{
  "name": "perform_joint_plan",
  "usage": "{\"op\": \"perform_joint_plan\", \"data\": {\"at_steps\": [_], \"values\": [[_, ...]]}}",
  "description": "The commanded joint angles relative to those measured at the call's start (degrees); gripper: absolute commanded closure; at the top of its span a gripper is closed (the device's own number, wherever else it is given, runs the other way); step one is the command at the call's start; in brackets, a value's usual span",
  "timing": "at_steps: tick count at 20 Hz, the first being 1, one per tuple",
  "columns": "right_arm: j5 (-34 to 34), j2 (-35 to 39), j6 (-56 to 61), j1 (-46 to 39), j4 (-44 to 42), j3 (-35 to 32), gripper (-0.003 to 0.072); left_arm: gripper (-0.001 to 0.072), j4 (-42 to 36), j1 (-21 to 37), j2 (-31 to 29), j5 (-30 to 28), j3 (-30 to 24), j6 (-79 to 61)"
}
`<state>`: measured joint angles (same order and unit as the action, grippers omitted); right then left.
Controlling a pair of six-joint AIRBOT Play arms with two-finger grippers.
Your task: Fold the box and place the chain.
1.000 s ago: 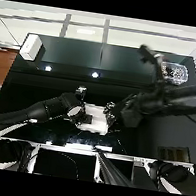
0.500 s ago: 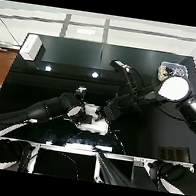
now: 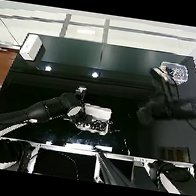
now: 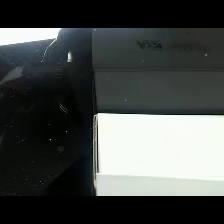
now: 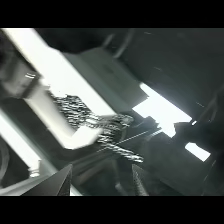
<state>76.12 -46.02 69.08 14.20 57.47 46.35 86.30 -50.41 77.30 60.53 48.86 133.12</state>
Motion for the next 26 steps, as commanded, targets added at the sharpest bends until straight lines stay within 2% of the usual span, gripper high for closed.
{"op": "perform_joint_plan", "data": {"at_steps": [1,4,5,7,9,12,18,26], "values": [[-10.23,9.09,-5.18,-4.87,1.05,-14.43,0.0237,0.0678,0.0,0.02,0.04,-0.04,-0.02,0.0],[-17.4,8.96,-9.97,-4.15,1.16,-22.18,0.0214,0.0678,0.0,0.02,0.04,-0.17,-0.02,0.02],[-18.91,8.96,-12.9,-3.67,1.33,-23.37,-0.0034,0.0678,0.0,0.02,0.04,-0.13,-0.02,0.02],[-20.9,8.94,-19.78,-2.12,2.16,-23.69,-0.003,0.0678,0.0,0.02,0.04,-0.13,-0.02,0.02],[-25.75,8.37,-21.46,-0.26,2.14,-23.69,-0.003,0.0678,0.0,0.02,0.04,-0.13,-0.02,0.02],[-29.11,5.16,-29.92,3.15,1.6,-23.69,-0.0027,0.0678,0.0,0.02,0.04,-0.07,-0.02,0.02],[-30.62,-2.21,-50.47,8.52,-6.8,-23.69,-0.0027,0.0678,0.0,0.02,0.04,-0.04,-0.02,0.0],[-27.21,-7.5,-65.59,10.62,-7.96,-23.69,-0.0025,0.0678,0.0,0.02,0.04,-0.04,-0.02,0.02]]}}
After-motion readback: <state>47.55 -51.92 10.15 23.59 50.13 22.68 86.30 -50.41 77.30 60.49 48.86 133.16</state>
